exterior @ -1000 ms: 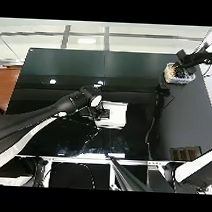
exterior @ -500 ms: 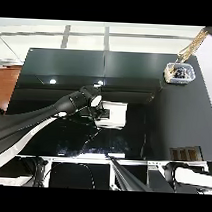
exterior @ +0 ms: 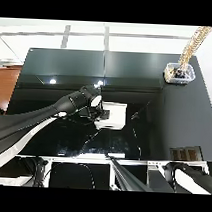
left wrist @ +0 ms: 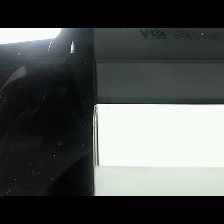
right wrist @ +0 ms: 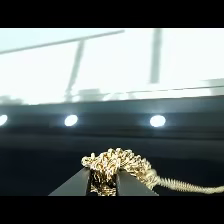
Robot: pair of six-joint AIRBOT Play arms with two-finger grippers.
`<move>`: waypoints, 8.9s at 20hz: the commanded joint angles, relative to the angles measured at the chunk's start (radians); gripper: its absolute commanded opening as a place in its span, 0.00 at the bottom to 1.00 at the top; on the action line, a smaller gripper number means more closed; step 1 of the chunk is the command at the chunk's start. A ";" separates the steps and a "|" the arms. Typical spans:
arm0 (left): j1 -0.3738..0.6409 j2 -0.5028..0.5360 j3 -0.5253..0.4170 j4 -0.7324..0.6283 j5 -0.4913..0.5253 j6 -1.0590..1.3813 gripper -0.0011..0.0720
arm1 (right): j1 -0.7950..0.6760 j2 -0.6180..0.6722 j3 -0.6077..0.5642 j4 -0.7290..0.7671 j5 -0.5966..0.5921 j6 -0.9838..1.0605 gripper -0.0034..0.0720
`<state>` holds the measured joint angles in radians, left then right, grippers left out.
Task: Fold the box and place the chain.
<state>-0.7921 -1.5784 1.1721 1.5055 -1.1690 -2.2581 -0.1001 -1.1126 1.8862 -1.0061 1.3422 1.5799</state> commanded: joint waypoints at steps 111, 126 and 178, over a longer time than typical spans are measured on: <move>0.001 0.000 0.000 0.001 -0.014 0.000 0.05 | 0.342 0.399 -1.130 0.650 -0.335 -0.652 0.06; 0.001 0.000 0.000 0.001 -0.010 0.000 0.05 | 0.443 0.248 -1.132 0.395 -0.366 -0.537 0.46; 0.394 0.213 -0.486 -0.918 0.302 2.513 0.99 | 0.250 0.249 -1.132 0.291 -0.254 -0.555 0.46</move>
<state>-0.3721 -1.3418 0.6792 0.6048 -0.9127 0.2417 0.1505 -0.8623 0.7540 -0.7155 1.0878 1.0195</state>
